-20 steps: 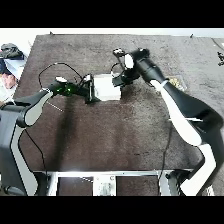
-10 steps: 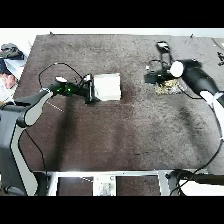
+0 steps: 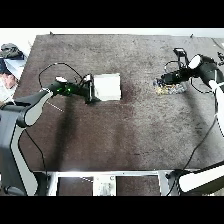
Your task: Fold the box and place the chain.
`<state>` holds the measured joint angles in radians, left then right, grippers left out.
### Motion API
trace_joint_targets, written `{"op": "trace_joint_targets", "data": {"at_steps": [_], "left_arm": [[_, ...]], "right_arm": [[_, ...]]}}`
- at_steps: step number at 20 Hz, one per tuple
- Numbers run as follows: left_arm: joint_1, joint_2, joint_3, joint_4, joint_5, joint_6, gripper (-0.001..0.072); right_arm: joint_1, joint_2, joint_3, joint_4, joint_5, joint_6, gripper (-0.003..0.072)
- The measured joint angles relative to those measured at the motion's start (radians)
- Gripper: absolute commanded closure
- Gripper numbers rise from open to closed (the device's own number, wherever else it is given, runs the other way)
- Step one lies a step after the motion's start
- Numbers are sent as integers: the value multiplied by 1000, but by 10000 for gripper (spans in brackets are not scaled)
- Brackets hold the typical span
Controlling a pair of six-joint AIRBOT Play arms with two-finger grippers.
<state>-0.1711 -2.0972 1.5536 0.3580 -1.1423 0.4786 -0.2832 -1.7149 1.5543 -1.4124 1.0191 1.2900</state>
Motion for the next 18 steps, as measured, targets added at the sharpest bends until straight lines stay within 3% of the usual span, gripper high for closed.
{"op": "trace_joint_targets", "data": {"at_steps": [5,15,16,17,18], "left_arm": [[0,0,0,0,0,0,402],[0,0,0,0,0,0,402],[0,0,0,0,0,0,403],[0,0,0,0,0,0,402],[0,0,0,0,0,0,402]], "right_arm": [[-12,-74,46,64,69,-71,476],[-14,-131,57,79,87,-101,477],[-13,-134,57,74,86,-101,490],[-13,-136,58,70,86,-101,607],[-13,-137,58,69,89,-102,636]]}}
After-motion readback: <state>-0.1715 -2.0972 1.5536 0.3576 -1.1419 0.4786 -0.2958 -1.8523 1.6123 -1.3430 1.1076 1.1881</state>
